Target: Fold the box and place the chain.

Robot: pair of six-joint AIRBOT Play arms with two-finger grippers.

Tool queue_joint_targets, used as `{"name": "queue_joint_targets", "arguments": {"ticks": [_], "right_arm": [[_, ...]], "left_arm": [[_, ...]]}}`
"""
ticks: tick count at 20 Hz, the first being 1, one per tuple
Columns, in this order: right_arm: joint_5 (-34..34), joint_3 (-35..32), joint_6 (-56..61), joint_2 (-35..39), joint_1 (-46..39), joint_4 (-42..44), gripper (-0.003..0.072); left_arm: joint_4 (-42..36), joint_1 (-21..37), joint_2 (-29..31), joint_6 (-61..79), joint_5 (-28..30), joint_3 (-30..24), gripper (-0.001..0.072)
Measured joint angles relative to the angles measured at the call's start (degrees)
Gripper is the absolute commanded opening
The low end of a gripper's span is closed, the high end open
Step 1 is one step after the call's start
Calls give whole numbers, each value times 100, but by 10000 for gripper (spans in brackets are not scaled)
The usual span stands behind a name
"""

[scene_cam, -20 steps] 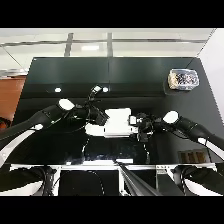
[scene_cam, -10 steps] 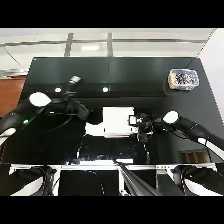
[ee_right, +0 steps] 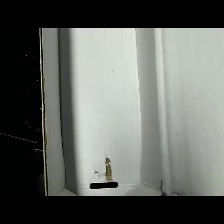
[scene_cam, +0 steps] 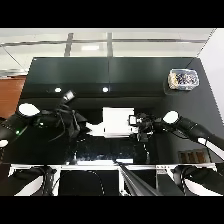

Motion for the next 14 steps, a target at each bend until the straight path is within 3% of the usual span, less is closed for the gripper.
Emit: {"name": "queue_joint_targets", "arguments": {"ticks": [5, 10, 13, 14], "right_arm": [[0, -2, 0, 0, 0, -2, 132], [0, -2, 0, 0, 0, 0, 132], [0, -2, 0, 0, 0, 0, 132], [-2, -2, 0, 0, 0, 0, 133]], "left_arm": [[970, -1167, -48, 831, 1137, 22, 709], [1152, -1600, -420, 1036, 1517, 227, 706], [909, -1681, -575, 1106, 1600, 275, 659], [780, -1694, -619, 1176, 1593, 284, 564]]}}
